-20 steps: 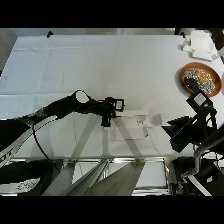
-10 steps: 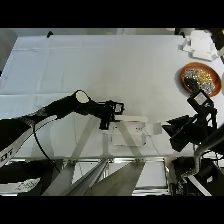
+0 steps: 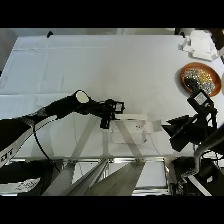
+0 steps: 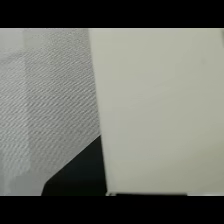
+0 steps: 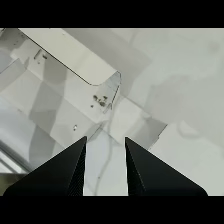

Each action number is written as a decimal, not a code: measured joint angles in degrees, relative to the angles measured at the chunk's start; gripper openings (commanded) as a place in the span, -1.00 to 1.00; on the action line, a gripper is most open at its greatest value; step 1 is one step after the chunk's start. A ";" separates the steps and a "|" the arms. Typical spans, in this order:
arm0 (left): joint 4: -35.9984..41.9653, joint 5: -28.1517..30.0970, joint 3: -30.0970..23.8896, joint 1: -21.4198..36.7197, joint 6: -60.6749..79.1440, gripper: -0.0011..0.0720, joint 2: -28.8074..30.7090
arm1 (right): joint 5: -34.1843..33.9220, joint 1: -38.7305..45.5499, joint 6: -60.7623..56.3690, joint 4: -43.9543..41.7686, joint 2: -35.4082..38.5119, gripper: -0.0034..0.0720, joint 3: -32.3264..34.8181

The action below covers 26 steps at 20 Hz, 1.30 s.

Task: Fold the box and place the chain.

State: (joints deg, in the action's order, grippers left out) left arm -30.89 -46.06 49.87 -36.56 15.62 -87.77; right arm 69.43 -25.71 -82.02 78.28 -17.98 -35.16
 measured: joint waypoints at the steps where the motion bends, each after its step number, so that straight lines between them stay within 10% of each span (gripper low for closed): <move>1: 0.00 0.09 0.00 0.00 0.00 -0.95 -0.02 | 0.00 0.00 0.00 0.00 0.00 -0.18 0.00; 14: 0.20 0.37 0.07 0.02 -0.22 -0.93 -1.03 | 0.20 0.00 0.59 1.25 0.00 -0.18 0.00; 18: 0.09 0.39 0.07 0.02 -0.28 -0.93 -1.03 | 0.24 0.00 6.16 1.09 -0.31 -0.88 0.81; 22: 0.04 0.39 0.07 0.02 -0.26 -0.93 -1.03 | 0.28 -0.02 16.37 -0.24 -1.79 -0.88 5.77; 23: 0.04 0.39 0.07 0.02 -0.26 -0.93 -1.03 | 0.28 0.00 19.02 -0.70 -2.60 -0.86 7.58; 26: 0.04 0.39 0.07 0.02 -0.26 -0.93 -1.03 | -0.94 0.00 27.10 -2.49 -5.66 0.12 11.72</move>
State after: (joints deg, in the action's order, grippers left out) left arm -30.85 -45.67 49.93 -36.53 15.35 -88.79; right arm 68.49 -25.71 -54.92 75.79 -23.64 -23.44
